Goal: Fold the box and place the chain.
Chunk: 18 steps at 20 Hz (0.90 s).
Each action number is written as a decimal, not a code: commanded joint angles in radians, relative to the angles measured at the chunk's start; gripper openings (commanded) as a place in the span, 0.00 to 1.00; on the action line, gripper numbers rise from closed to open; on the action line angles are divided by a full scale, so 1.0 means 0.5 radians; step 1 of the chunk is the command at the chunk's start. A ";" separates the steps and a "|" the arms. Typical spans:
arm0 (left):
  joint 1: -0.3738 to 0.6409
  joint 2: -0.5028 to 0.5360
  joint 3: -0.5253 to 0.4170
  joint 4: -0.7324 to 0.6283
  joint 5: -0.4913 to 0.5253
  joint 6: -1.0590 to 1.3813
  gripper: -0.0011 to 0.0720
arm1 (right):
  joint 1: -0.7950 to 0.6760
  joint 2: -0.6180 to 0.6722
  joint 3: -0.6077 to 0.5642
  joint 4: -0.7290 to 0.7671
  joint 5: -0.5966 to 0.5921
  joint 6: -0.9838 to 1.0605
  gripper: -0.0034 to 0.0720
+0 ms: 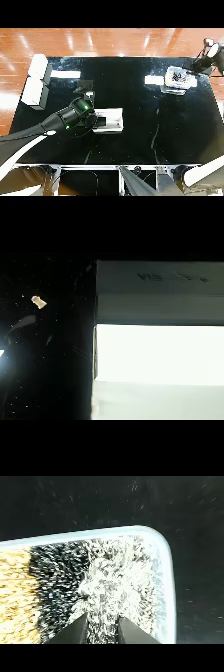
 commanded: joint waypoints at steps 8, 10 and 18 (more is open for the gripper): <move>-0.001 -0.001 0.002 -0.021 0.001 0.004 0.04 | -0.002 0.520 0.005 0.000 -0.046 -0.014 0.06; -0.001 -0.001 0.002 -0.021 0.000 0.004 0.04 | -0.001 0.631 0.005 0.002 0.008 -0.037 0.06; -0.001 -0.001 0.002 -0.021 0.001 0.005 0.04 | 0.005 1.154 -0.092 0.475 0.339 -0.356 0.08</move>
